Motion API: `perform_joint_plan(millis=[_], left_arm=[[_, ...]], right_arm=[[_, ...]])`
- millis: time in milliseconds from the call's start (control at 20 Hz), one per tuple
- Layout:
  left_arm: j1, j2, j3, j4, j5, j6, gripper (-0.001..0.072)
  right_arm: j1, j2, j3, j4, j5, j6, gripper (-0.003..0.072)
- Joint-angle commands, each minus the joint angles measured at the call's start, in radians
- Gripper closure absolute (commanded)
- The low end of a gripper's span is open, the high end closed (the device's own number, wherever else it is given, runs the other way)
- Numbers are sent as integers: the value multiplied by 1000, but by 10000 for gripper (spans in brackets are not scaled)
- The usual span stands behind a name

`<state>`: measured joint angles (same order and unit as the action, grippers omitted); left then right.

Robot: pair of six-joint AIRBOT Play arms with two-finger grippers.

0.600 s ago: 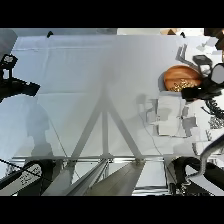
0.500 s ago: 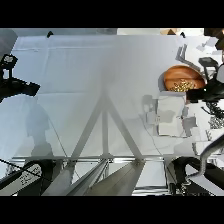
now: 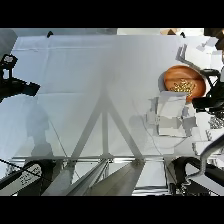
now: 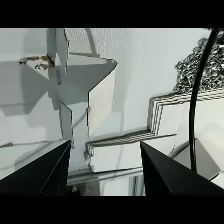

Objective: Fold the box and place the chain.

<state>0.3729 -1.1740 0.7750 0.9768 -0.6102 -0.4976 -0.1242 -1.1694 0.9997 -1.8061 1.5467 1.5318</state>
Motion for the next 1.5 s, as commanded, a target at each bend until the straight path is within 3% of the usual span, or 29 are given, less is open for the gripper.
perform_joint_plan(millis=[0,500,700,850,950,1000,1250,1450], left_arm=[[0,0,0,0,0,0,11],[0,0,0,0,0,0,11],[0,0,0,0,0,0,11],[0,0,0,0,0,0,11],[0,0,0,0,0,0,11],[0,0,0,0,0,0,11],[0,0,0,0,0,0,11],[0,0,0,0,0,0,11]], right_arm=[[-2,-65,-4,4,20,34,211],[-2,-245,-5,1,8,69,234],[-2,-314,-5,-29,1,92,307],[-2,-345,-5,-38,-19,92,472],[-2,-346,-5,-44,-28,92,651],[-2,-345,-5,-45,-22,91,678],[-2,-323,-4,-18,29,78,679],[-2,-205,-5,172,-16,-61,680]])
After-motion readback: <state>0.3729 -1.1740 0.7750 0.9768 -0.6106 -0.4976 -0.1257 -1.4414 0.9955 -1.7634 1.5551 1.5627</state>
